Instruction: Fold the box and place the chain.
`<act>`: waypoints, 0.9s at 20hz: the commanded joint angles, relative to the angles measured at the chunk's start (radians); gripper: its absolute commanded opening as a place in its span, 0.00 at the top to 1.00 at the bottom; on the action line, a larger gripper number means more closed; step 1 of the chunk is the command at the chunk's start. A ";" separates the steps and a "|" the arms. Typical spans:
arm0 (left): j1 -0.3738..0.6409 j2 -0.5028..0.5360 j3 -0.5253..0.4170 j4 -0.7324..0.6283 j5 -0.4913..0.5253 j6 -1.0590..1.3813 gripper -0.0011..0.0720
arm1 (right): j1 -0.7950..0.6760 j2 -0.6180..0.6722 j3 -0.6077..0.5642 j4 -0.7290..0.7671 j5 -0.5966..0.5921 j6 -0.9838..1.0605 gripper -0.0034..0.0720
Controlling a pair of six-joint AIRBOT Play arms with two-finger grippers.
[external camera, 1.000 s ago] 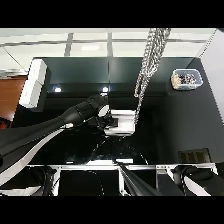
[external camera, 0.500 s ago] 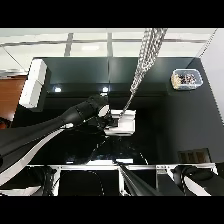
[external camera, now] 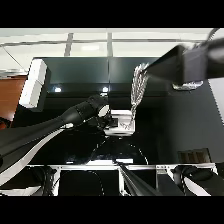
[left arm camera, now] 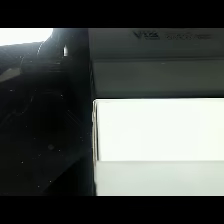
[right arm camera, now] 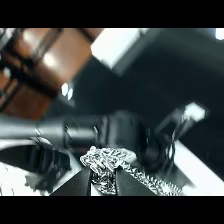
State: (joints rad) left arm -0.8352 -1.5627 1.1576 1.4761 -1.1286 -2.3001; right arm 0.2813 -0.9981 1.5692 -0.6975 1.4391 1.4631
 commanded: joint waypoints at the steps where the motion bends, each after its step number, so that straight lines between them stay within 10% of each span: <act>1: 0.000 0.000 0.000 0.000 0.000 0.000 0.95 | 0.022 0.004 -0.108 -0.077 0.022 0.003 0.94; 9: 0.000 0.000 0.000 0.000 0.003 0.000 0.95 | 0.027 0.061 -0.282 -0.294 0.065 0.075 0.94; 18: 0.000 0.000 0.000 0.000 0.002 0.000 0.95 | 0.110 0.059 -0.555 -0.142 -0.289 0.075 0.94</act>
State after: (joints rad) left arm -0.8352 -1.5627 1.1576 1.4757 -1.1271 -2.3001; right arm 0.3653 -0.9394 1.0882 -0.8783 1.2732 1.5375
